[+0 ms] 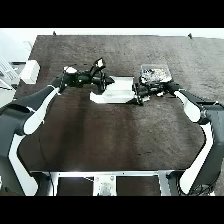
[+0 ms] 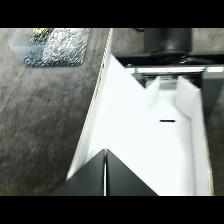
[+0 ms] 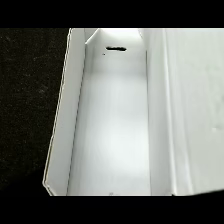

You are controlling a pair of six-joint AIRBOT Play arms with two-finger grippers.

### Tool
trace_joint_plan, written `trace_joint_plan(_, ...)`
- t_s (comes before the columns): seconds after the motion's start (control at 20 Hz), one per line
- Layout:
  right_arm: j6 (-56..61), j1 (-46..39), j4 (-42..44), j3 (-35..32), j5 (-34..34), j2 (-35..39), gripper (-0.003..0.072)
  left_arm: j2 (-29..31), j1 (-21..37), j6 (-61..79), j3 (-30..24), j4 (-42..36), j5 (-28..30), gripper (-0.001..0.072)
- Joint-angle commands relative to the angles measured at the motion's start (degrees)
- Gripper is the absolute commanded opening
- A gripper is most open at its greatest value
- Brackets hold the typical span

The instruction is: Fold the box and place the chain.

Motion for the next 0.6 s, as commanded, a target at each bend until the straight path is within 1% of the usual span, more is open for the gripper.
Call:
trace_joint_plan(0.0,0.0,0.0,0.0,0.0,0.0,0.0,0.0582,-2.0,0.0,-1.0,1.3,0.3,2.3,0.0018)
trace_joint_plan(0.25,0.0,0.0,0.0,0.0,0.0,0.0,0.0583,-4.2,-0.1,-3.7,1.5,1.9,3.1,0.0018)
trace_joint_plan(0.35,0.0,0.0,0.0,0.0,0.0,0.0,0.0583,-5.5,-0.1,-6.1,1.5,3.8,2.9,0.0018)
trace_joint_plan(0.45,0.0,0.0,0.0,0.0,0.0,0.0,0.0583,-6.0,-0.1,-7.9,1.5,6.0,2.6,0.0018)
trace_joint_plan(0.55,0.0,0.0,0.0,0.0,0.0,0.0,0.0583,-6.1,-0.1,-7.8,1.5,6.2,2.8,0.0019)
